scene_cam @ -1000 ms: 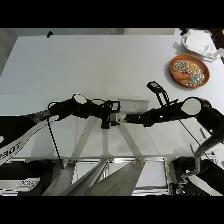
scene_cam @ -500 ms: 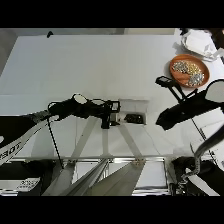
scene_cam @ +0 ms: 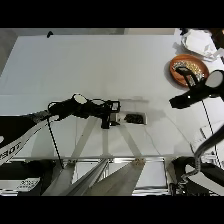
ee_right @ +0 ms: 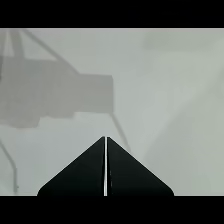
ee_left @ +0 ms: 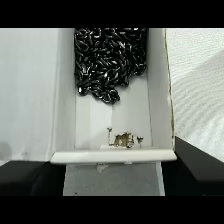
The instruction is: Fold the box and place the chain.
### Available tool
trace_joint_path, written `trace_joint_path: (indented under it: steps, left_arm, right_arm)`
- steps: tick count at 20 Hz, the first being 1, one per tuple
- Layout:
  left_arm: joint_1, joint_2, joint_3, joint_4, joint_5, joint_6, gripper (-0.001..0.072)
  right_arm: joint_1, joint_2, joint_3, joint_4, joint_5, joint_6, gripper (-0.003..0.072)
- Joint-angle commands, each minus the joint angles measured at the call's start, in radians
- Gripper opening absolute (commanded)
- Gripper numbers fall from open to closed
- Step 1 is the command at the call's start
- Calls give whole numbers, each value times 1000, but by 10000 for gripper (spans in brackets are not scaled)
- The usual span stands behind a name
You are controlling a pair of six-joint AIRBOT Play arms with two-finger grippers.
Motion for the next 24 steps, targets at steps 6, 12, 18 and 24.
trace_joint_path:
  steps: [6,12,18,24]
  left_arm:
    - [0,0,1,0,0,0,66]
    - [0,0,1,0,0,0,66]
    - [0,0,1,0,0,0,66]
    - [0,0,1,0,0,0,66]
  right_arm:
    - [201,-391,503,74,26,-188,14]
    - [289,-408,554,352,299,-616,14]
    - [366,-319,449,355,307,-678,16]
    - [370,-172,222,351,168,-735,267]
